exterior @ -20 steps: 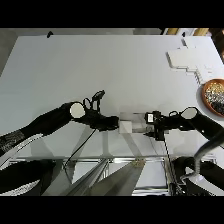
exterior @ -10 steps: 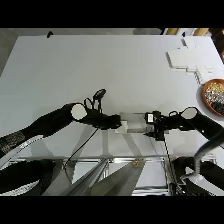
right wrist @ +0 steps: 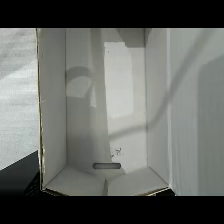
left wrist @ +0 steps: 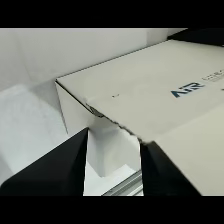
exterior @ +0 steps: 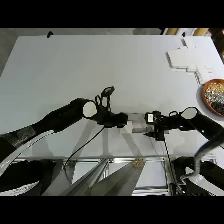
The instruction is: Fold the box and place the chain.
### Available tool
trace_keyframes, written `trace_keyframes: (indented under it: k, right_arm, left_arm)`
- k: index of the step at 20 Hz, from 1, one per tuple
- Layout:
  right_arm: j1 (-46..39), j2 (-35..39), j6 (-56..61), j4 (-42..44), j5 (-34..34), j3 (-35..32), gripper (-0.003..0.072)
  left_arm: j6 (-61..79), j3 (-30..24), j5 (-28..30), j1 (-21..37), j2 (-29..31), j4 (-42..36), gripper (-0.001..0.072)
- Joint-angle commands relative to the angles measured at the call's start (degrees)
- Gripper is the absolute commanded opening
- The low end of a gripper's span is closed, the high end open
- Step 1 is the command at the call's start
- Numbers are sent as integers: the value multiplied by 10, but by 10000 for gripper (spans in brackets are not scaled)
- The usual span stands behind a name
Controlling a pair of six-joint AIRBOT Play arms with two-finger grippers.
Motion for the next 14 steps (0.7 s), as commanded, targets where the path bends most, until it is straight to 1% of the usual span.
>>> trace_keyframes:
  k: [1, 5, 9, 11, 13, 14]
  right_arm:
    - [0, 0, 0, 0, 0, 0, 573]
    - [0, 0, 0, 0, 0, 0, 573]
    - [0, 0, 0, 0, 0, 0, 573]
    - [0, 0, 0, 0, 0, 1, 573]
    - [0, 0, 0, 0, 0, 0, 573]
    - [0, 0, 0, 0, 0, 0, 573]
  left_arm:
    - [-77, 27, -23, -13, -20, 64, 351]
    - [-150, 31, -45, -21, -21, 115, 351]
    - [-212, 39, -55, -32, -24, 158, 349]
    - [-226, 66, -90, -36, -36, 177, 345]
    - [-242, 110, -140, -42, -59, 205, 310]
    - [-250, 134, -167, -47, -75, 214, 310]
